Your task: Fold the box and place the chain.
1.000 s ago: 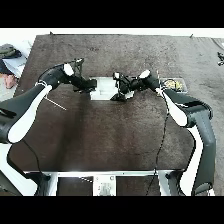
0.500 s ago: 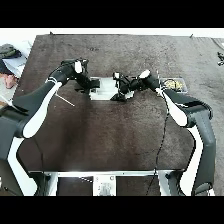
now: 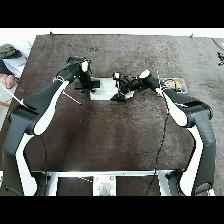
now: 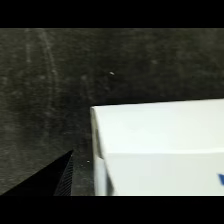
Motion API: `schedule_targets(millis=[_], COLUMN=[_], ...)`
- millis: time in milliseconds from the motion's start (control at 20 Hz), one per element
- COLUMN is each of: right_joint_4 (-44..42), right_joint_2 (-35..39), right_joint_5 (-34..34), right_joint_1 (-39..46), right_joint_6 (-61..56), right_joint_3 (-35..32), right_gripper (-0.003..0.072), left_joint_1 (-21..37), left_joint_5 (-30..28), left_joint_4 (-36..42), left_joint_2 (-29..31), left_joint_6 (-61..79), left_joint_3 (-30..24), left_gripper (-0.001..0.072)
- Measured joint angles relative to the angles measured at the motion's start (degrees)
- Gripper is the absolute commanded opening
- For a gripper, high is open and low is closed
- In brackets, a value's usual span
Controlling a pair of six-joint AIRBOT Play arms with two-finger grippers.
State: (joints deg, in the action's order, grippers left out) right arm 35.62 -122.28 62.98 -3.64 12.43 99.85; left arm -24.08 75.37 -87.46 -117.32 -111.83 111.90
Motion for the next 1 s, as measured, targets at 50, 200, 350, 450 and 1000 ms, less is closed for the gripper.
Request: schedule_targets(millis=[50,200,350,450,1000], right_joint_4=[0.00,0.00,-0.02,-0.02,-0.09], right_joint_2=[0.00,0.00,0.00,0.00,-0.04], right_joint_5=[0.00,0.00,0.00,0.00,-0.09], right_joint_1=[0.00,0.00,0.00,0.00,0.00], right_joint_6=[0.00,0.00,0.00,0.00,-0.04], right_joint_3=[-0.02,-0.02,-0.02,-0.02,-0.02], right_gripper=[0.0167,0.0166,0.0167,0.0167,0.0167], left_joint_1=[0.00,-0.04,-0.09,-0.13,-0.11], left_joint_5=[0.15,0.15,0.00,-0.42,-0.94], left_joint_4=[-0.48,-1.20,-1.64,-1.75,-2.54], left_joint_2=[-0.24,-0.98,-1.40,-1.53,-1.66], left_joint_6=[-0.39,-1.20,-1.73,-1.88,-2.03], left_joint_3=[0.13,0.33,0.42,0.42,0.46], left_gripper=[0.0303,0.0291,0.0279,0.0141,0.0400])
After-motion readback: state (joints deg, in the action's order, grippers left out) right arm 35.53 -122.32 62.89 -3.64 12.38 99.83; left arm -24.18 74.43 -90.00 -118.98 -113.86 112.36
